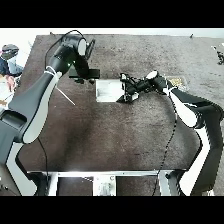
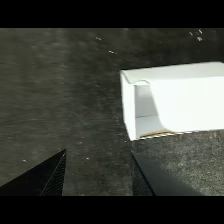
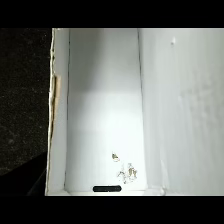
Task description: Fold the box and place the chain.
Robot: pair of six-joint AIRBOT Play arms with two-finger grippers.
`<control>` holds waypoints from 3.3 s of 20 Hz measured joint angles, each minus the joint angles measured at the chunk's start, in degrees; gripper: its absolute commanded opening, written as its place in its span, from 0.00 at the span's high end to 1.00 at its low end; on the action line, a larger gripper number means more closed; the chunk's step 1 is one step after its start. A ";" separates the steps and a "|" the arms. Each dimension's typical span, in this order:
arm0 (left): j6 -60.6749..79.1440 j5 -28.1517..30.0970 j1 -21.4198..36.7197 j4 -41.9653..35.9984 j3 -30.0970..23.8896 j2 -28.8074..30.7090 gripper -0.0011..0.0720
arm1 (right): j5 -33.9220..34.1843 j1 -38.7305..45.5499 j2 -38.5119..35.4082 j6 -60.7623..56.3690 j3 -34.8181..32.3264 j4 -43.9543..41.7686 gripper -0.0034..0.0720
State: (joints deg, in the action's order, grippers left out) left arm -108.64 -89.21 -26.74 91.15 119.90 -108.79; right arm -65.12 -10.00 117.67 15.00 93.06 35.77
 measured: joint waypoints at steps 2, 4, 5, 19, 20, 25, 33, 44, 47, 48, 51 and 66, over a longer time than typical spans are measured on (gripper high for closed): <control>1.81 1.88 0.48 0.42 -0.07 0.61 0.41 | 0.00 0.00 0.02 0.00 0.00 0.02 0.32; 5.84 4.55 0.79 1.05 -0.09 0.96 0.41 | 0.00 0.00 0.02 0.00 0.00 0.00 0.32; 8.33 5.79 0.85 1.27 -0.09 1.07 0.41 | 0.00 0.00 0.00 0.00 0.00 0.00 0.32; 71.76 17.05 21.59 -44.24 -8.22 1.29 0.37 | 0.00 0.00 0.02 0.00 0.00 0.00 0.32; 78.01 16.76 23.43 -48.37 -10.60 1.22 0.29 | -0.02 0.00 0.00 0.00 0.00 0.02 0.32; 101.77 16.76 26.93 -58.38 -21.94 0.46 0.11 | -0.02 0.00 0.02 0.00 0.00 0.02 0.32; 118.79 13.75 25.40 -63.49 -26.43 -7.04 0.11 | 0.00 0.00 0.02 0.00 0.00 0.00 0.32; 132.85 12.15 23.12 -66.47 -26.49 -10.60 0.06 | 0.00 0.00 0.02 0.00 0.00 0.00 0.32; 132.56 12.24 22.56 -66.69 -24.13 -12.22 0.06 | 0.00 0.00 0.00 0.00 0.00 0.02 0.32; 132.15 12.09 22.43 -66.64 -23.26 -12.74 0.06 | 0.00 0.00 0.02 0.00 0.00 0.02 0.32; 131.60 10.82 22.03 -66.60 -21.62 -13.75 0.05 | 0.00 0.00 0.02 0.00 0.00 0.02 0.32; 131.51 13.66 19.10 -64.74 -19.85 -15.12 0.06 | 0.13 0.02 0.00 -0.09 0.00 -0.02 0.32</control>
State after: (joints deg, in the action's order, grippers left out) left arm 22.87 -75.55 -7.64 26.41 100.05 -123.92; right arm -64.99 -9.98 117.67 14.92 93.06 35.75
